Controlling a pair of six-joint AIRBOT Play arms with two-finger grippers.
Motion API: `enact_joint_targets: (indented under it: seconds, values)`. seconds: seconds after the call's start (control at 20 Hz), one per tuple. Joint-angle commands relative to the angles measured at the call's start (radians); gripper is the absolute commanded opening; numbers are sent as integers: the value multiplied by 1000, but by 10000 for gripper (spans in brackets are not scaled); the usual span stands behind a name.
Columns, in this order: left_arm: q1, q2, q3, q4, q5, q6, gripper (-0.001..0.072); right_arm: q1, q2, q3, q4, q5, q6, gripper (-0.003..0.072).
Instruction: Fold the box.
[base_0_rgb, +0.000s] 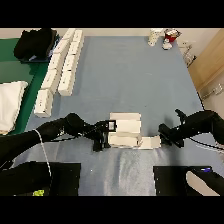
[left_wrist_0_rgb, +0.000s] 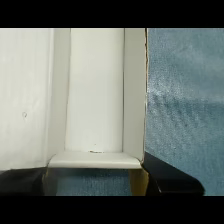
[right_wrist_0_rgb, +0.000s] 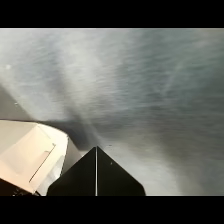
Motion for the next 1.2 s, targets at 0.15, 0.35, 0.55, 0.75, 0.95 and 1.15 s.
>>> enact_joint_targets:
  seconds: [0.15, 0.35, 0.55, 0.75, 0.95, 1.15]
  values:
    - [1, 0, 0, 0, 0, 0, 422, 106, -6, -7, 74, 58, -68, 46]
    - [1, 0, 0, 0, 0, 0, 422, 151, 7, 10, 74, 58, -77, 66]
    - [1, 0, 0, 0, 0, 0, 422, 159, 81, 38, 84, 2, -76, 199]
    - [1, 0, 0, 0, 0, 0, 422, 166, 144, 40, 131, -20, -91, 476]
    - [1, 0, 0, 0, 0, 0, 422, 320, 122, 40, 132, 81, -110, 477]
    - [1, 0, 0, 0, 0, 0, 422, 495, 71, 68, 44, 229, 0, 475]
